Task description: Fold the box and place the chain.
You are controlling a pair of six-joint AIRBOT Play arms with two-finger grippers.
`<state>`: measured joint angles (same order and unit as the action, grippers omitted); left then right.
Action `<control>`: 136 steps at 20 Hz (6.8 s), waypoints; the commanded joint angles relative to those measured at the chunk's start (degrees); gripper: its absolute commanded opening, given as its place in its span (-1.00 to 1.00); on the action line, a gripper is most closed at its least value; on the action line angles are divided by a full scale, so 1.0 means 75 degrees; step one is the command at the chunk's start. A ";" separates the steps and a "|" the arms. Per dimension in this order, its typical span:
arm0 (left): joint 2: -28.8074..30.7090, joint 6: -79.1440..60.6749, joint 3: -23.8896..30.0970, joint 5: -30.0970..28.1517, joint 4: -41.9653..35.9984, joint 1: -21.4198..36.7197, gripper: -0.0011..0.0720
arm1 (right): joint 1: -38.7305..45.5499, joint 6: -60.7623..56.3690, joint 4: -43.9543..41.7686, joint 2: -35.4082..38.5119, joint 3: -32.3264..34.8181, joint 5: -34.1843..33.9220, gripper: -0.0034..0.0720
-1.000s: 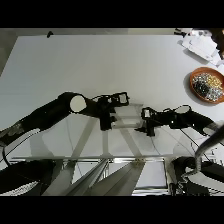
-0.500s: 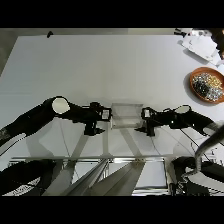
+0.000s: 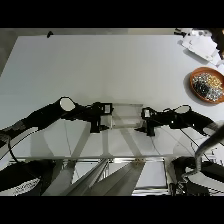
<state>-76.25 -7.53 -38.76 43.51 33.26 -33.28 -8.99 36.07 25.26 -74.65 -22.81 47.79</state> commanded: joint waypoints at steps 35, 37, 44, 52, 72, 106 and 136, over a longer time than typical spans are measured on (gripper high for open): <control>-0.0682 -0.1204 0.0006 0.0090 -0.1253 -0.0283 0.97 | 0.0003 0.0000 0.0000 0.0003 -0.0006 0.0000 -0.14; -0.0682 -0.1201 0.0006 -0.0012 -0.1329 -0.0312 0.97 | 0.0003 0.0000 0.0000 0.0003 -0.0006 0.0000 -0.14; -0.0915 -0.1180 0.0006 -0.0201 -0.1399 -0.0449 0.93 | 0.0003 0.0000 0.0000 0.0003 -0.0006 0.0000 -0.14; -0.0912 -0.1172 0.0006 -0.0178 -0.1373 -0.0449 -0.11 | 0.0003 0.0000 0.0000 0.0003 -0.0006 0.0000 -0.14; -0.0912 -0.1172 0.0006 -0.0169 -0.1376 -0.0449 -0.05 | -0.0006 0.0000 -0.0152 0.0003 -0.0006 -0.0166 -0.14; -0.0909 -0.1172 0.0006 -0.0172 -0.1376 -0.0449 -0.05 | -0.0554 -0.5004 0.0251 0.4963 -0.0006 0.0192 -0.89; -0.0909 -0.1172 0.0006 -0.0172 -0.1378 -0.0449 -0.05 | -0.2133 -0.9116 0.5735 0.3652 -0.1393 0.1387 -0.89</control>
<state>-83.09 -16.34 -38.72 42.24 22.92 -36.67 -24.97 -27.49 51.44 -49.78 -32.12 42.87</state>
